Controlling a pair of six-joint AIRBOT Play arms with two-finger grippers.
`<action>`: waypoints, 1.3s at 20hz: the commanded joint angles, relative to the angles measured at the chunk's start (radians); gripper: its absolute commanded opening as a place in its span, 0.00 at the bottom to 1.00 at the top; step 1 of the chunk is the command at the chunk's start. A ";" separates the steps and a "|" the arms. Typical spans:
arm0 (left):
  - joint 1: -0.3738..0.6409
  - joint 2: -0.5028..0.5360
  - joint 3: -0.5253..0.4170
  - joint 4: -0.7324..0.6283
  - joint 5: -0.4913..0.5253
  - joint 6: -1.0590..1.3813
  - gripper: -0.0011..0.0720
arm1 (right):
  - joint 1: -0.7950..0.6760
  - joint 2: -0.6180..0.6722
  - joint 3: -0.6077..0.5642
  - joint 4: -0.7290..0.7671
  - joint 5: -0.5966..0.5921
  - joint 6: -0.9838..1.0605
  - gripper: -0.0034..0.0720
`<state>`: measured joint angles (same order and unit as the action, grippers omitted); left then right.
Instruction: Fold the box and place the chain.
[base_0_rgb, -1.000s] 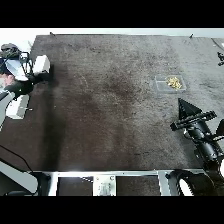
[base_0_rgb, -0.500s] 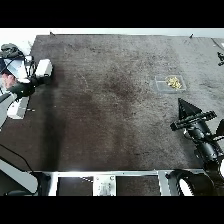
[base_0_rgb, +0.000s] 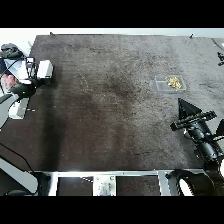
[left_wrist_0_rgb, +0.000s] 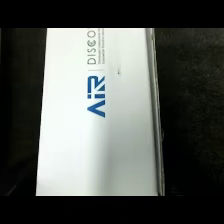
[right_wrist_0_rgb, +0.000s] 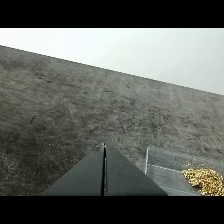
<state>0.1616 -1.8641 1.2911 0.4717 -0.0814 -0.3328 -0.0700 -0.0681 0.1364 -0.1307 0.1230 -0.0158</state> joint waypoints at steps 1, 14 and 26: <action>0.000 0.002 0.001 -0.001 0.027 -0.003 1.00 | 0.000 0.000 0.000 0.000 0.000 0.000 0.02; 0.000 0.248 0.001 -0.001 -0.029 -0.003 1.00 | 0.000 0.000 0.000 0.000 0.000 0.000 0.02; -0.084 0.920 -0.375 -0.037 -0.044 0.064 0.02 | 0.000 0.000 0.000 0.000 0.000 0.000 0.02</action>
